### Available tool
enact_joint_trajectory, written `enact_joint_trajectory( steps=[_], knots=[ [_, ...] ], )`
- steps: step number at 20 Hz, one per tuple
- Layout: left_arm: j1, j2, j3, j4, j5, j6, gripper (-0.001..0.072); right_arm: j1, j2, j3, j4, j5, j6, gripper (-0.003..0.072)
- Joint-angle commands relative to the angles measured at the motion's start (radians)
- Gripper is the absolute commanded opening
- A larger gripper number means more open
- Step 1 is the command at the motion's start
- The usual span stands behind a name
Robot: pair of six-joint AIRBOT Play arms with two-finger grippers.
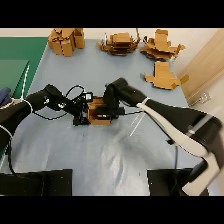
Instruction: Fold the box.
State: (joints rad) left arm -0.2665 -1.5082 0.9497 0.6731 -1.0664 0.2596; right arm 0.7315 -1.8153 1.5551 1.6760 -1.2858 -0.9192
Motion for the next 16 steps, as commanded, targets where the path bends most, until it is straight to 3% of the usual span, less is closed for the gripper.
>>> enact_joint_trajectory(
  steps=[1,2,3,4,16],
  knots=[
    [0.000,-0.001,0.000,0.003,0.000,0.001,0.0068,0.002,0.007,0.004,-0.023,-0.005,0.014,0.0303],
    [0.000,-0.001,0.000,0.003,0.000,0.001,0.0067,0.002,0.007,0.004,-0.022,-0.004,0.014,0.0255],
    [0.000,-0.001,0.000,0.003,0.000,0.001,0.0067,0.002,0.008,0.004,-0.018,-0.001,0.010,0.0062],
    [0.000,-0.001,0.000,0.003,0.000,0.001,0.0068,0.002,0.009,0.004,-0.011,0.005,0.001,0.0010],
    [0.000,-0.001,0.000,0.003,0.000,0.001,0.0068,0.002,0.015,0.043,0.002,0.009,-0.013,0.0010]
  ],
)
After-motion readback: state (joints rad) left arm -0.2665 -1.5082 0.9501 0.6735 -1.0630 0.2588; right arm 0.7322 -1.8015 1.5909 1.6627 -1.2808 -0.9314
